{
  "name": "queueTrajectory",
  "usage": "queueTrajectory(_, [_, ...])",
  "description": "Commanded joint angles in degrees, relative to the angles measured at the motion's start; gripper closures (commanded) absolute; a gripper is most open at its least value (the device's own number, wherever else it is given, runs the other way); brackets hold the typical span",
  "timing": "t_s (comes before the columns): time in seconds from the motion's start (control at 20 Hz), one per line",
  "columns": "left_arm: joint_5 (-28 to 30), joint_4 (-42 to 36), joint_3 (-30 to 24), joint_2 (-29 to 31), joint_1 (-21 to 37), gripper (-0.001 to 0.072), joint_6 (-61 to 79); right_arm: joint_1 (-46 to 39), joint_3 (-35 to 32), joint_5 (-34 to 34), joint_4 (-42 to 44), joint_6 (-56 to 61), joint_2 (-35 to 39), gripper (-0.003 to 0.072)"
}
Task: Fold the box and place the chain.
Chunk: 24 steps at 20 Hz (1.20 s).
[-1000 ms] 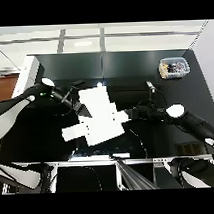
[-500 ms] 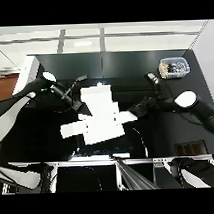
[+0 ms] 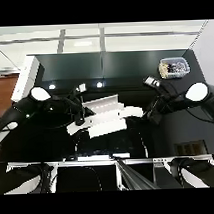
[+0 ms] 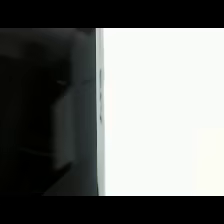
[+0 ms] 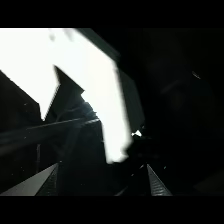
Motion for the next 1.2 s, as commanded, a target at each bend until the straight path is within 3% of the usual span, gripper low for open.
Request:
queueTrajectory(0.0, [10.1, 0.7, -1.8, -0.7, -3.4, 0.0687, 9.2, 4.2, -3.0, -3.3, 2.3, -7.5, 0.1, 0.009])
queueTrajectory(0.3, [12.9, 0.7, -1.8, -5.4, -5.4, 0.0685, 11.6, 10.6, -4.8, -7.5, 0.4, -12.6, 0.0, 0.009])
queueTrajectory(0.5, [12.9, 0.7, -1.8, -5.9, -5.7, 0.0686, 11.7, 11.1, -7.5, -14.0, -0.4, -13.0, -0.1, 0.0089])
queueTrajectory(0.8, [13.3, 0.7, -1.8, -6.1, -7.4, 0.0685, 11.7, 13.1, -12.2, -16.9, 4.2, -20.6, -0.2, 0.0086])
queueTrajectory(0.85, [13.6, 0.7, -1.8, -6.1, -7.8, 0.0685, 11.7, 13.2, -12.4, -17.2, 5.1, -21.2, -0.4, -0.0018])
queueTrajectory(1.15, [15.4, 0.7, -1.8, -6.1, -8.6, 0.0685, 11.7, 13.2, -13.0, -16.7, 7.1, -34.7, -2.8, -0.0014])
